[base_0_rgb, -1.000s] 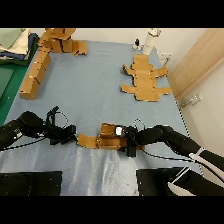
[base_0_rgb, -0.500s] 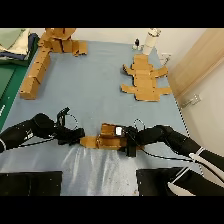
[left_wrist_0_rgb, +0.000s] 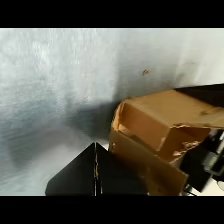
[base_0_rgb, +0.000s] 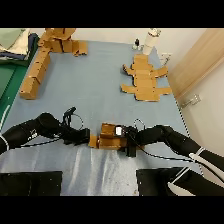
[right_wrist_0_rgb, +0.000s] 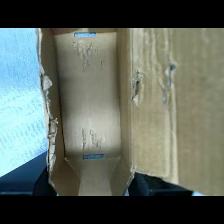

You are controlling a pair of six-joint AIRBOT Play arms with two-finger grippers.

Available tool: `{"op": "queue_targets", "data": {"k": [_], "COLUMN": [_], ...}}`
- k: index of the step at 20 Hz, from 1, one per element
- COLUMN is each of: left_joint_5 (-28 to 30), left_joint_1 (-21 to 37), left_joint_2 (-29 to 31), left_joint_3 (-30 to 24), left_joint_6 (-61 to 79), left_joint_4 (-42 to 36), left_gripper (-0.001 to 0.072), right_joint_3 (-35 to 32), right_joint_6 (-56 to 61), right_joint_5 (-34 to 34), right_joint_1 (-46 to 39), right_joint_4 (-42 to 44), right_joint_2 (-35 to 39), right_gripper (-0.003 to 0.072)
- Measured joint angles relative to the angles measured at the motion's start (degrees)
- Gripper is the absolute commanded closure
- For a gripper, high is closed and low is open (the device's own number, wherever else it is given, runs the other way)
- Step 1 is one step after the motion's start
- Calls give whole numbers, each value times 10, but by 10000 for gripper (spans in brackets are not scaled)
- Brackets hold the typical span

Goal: Fold the box.

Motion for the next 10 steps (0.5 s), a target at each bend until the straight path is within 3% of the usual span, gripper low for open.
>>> {"op": "queue_targets", "data": {"k": [4, 5, 6, 7, 10], "left_joint_5": [-16, -20, -21, -22, -24], "left_joint_1": [-2, -2, -3, -3, -4], "left_joint_2": [8, 9, 9, 9, 9], "left_joint_3": [23, 26, 28, 29, 32], "left_joint_6": [-5, -7, -9, -10, -14], "left_joint_4": [-3, -3, -4, -5, -9], "left_gripper": [696, 659, 346, 212, 212], "right_joint_3": [0, 0, 0, 0, 0], "right_joint_6": [0, 0, 0, 0, 0], "right_joint_5": [0, 0, 0, 0, 0], "right_joint_1": [0, 0, 0, 0, 0], "right_joint_4": [0, 0, 0, 0, 0], "right_joint_2": [0, 0, 0, 0, 0], "right_gripper": [174, 174, 174, 173, 174]}}
